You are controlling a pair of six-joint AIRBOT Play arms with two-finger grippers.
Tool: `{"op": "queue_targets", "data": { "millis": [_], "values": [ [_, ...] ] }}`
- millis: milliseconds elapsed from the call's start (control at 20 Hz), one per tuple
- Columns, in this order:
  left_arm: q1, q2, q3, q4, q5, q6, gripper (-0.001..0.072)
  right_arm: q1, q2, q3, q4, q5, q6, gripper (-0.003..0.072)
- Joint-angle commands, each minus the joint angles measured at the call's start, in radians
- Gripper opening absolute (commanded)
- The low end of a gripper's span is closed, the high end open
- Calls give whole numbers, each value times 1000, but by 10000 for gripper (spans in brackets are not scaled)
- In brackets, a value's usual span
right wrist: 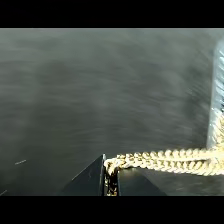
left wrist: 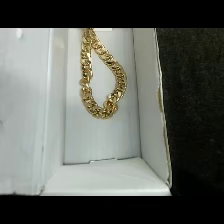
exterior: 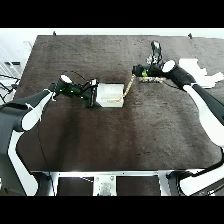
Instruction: Fold the box and place the chain.
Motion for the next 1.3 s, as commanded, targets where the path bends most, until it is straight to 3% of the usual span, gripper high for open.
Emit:
{"op": "queue_targets", "data": {
  "millis": [0, 300, 850, 1000, 1250],
  "values": [
    [0, 0, 0, 0, 0, 0, 349, 59, 181, 1, -111, 140, 3, 3],
    [0, 0, 0, 0, 0, 0, 349, 153, 383, -2, -187, 222, 26, 3],
    [0, 0, 0, 0, 0, 0, 349, 230, 400, -36, -220, 328, 82, 4],
    [0, 0, 0, 0, 0, 0, 349, 263, 399, -98, -219, 253, 106, 4],
    [0, 0, 0, 0, 0, 0, 349, 329, 397, -252, -192, 17, 135, 4]
  ]
}}
